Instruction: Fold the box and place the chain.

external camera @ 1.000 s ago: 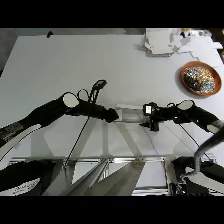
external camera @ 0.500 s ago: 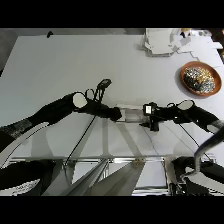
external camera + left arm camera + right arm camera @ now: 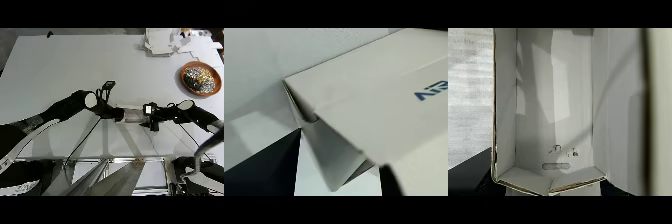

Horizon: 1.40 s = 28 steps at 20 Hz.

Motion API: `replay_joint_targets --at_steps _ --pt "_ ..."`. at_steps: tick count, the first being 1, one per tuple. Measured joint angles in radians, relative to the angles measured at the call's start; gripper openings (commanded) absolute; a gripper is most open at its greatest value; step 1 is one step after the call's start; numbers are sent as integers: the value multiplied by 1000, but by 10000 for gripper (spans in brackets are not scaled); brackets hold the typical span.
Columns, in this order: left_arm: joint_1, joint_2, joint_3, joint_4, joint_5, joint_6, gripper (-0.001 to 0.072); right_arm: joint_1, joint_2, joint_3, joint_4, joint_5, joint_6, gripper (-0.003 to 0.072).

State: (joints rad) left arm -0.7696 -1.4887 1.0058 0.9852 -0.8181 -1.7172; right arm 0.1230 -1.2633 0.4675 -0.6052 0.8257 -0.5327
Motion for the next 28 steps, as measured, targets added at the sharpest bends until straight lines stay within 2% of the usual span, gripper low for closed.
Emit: replay_joint_targets --at_steps 2,4,6,12,17,22,28 --pt "-14 -31 42 24 -32 -45 477 0 0 0 0 0 1 410" --pt "-26 -57 77 49 -62 -99 411 0 0 0 0 0 1 410" --pt "-35 -80 107 84 -93 -161 407 0 0 0 0 0 1 410" --pt "-55 -113 169 208 -173 -380 264 0 0 0 -1 0 -2 410" --pt "-72 -130 196 272 -209 -517 266 0 0 0 0 0 0 410" --pt "-90 -197 308 342 -356 -557 267 0 0 0 0 0 0 410" --pt "-82 -226 377 386 -431 -580 266 0 0 0 0 0 1 410"
